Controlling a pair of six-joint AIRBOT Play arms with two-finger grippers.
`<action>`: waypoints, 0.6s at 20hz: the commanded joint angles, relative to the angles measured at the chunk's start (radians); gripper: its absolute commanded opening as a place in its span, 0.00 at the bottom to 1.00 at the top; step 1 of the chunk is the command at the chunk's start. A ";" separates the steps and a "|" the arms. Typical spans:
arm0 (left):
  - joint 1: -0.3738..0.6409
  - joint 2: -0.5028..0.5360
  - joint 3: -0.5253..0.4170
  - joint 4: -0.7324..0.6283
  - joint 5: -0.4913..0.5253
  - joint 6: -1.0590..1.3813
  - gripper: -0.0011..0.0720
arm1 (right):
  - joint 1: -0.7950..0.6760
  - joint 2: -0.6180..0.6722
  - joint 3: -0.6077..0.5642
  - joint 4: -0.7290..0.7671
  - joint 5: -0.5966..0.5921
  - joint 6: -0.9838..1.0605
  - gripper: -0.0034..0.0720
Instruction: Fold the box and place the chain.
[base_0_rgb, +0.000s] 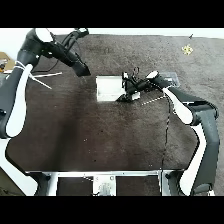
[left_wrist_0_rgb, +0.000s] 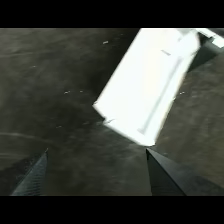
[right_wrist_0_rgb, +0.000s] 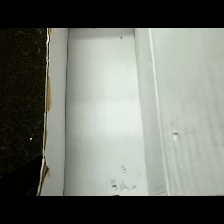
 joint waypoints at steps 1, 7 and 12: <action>0.042 0.000 -0.004 -0.066 0.095 0.058 0.92 | 0.001 -0.001 0.000 0.000 0.000 0.000 0.64; 0.111 -0.002 -0.215 -0.387 0.109 0.483 0.85 | 0.001 -0.001 0.000 0.000 0.000 0.000 0.64; 0.164 -0.045 -0.449 -0.626 0.106 0.818 0.85 | 0.001 -0.001 0.000 0.001 0.000 0.000 0.64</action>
